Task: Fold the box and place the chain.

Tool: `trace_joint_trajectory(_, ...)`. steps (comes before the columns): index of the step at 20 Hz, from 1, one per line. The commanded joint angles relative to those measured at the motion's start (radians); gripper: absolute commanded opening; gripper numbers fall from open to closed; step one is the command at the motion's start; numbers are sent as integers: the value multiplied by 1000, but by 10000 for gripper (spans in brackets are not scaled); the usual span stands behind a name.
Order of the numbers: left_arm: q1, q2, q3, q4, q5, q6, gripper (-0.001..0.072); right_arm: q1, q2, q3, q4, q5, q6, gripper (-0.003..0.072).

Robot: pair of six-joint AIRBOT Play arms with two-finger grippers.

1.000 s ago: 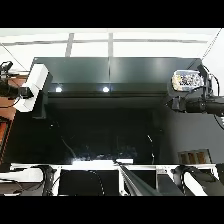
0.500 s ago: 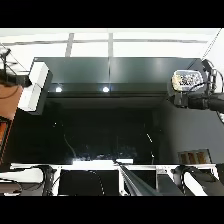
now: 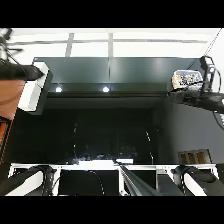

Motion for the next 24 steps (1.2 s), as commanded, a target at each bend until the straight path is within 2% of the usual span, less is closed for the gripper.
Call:
trace_joint_trajectory(1,-171,182,-325,-40,378,39,26,84,2,-109,-98,-414,-42,14)
trace_joint_trajectory(3,-209,229,-451,-47,496,39,28,84,2,-110,-168,-408,-42,15)
trace_joint_trajectory(5,-210,239,-488,-47,500,39,28,84,2,-110,-167,-395,-42,15)
trace_joint_trajectory(24,-208,238,-488,-47,489,40,28,84,2,-110,-167,-394,-42,15)
